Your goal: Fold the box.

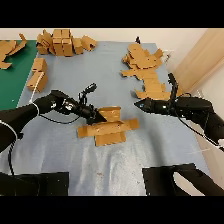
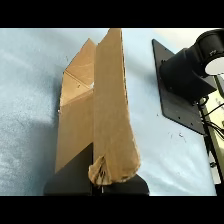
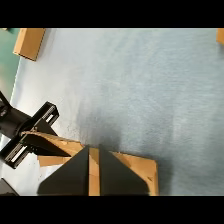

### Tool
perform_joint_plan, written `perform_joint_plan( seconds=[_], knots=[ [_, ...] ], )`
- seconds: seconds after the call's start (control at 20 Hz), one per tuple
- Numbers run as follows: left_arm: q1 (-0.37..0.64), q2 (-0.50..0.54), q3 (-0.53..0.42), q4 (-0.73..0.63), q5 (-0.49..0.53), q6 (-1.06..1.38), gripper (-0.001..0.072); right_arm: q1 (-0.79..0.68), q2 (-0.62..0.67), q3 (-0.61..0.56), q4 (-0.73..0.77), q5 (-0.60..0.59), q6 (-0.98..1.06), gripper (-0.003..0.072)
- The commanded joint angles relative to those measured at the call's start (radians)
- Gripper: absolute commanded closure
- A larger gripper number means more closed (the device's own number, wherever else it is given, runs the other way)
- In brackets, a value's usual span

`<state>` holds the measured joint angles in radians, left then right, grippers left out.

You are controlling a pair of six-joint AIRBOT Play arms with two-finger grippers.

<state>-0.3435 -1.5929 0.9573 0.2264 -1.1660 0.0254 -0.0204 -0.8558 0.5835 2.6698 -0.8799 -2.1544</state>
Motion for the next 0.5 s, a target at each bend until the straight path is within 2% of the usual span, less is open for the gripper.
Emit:
perform_joint_plan(
  seconds=[0.0,0.25,0.45],
  knots=[
    [0.002,-0.016,-0.002,0.006,0.008,0.01,0.0698,0.026,0.001,0.0,-0.012,0.0,0.0,0.0639],
    [0.016,-0.016,0.008,0.006,-0.013,0.004,0.0698,0.041,0.001,-0.001,-0.013,-0.004,0.001,0.0673],
    [0.025,-0.016,0.023,-0.025,-0.176,-0.014,0.0698,0.041,0.001,-0.001,-0.014,-0.003,0.001,0.0673]
  ],
)
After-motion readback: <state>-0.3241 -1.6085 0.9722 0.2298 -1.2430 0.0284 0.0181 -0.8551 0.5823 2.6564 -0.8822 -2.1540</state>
